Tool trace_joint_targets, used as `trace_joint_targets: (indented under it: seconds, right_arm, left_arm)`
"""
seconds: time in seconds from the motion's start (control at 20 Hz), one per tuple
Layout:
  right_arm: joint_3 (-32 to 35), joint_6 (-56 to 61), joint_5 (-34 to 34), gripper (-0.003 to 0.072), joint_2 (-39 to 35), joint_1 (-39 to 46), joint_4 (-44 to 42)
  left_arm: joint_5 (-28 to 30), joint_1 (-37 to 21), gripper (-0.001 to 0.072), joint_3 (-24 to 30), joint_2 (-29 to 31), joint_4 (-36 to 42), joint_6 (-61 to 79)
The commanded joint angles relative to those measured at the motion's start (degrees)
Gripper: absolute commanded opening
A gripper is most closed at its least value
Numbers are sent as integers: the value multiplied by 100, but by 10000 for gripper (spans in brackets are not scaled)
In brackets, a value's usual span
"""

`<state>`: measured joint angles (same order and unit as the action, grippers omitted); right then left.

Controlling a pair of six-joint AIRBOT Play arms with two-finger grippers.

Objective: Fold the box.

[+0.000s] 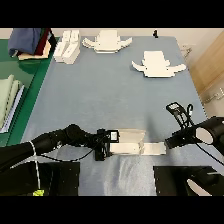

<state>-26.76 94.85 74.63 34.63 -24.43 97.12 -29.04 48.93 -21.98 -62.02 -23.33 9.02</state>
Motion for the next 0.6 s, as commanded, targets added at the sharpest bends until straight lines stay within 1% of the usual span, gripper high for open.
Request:
trace_joint_targets:
  seconds: [0.0, 0.05, 0.15, 0.4, 0.55]
  right_arm:
    - [256, 144, -297, -2, 433, 717, -1397]
    - [256, 2, -380, -1, 520, 717, -1902]
    - [256, -144, -442, -1, 586, 717, -2522]
    - [254, -254, -275, -1, 599, 715, -2942]
    - [254, -564, -264, -1, 601, 715, -3488]
  left_arm:
    - [0, 2, 480, -4, -2, -2, 7]
    - [0, 2, 480, -4, -2, -2, 7]
    - [-2, 2, 480, -4, -2, -2, 7]
    - [-2, 2, 480, -4, -2, -2, 7]
    - [0, 2, 480, -4, -2, -2, 7]
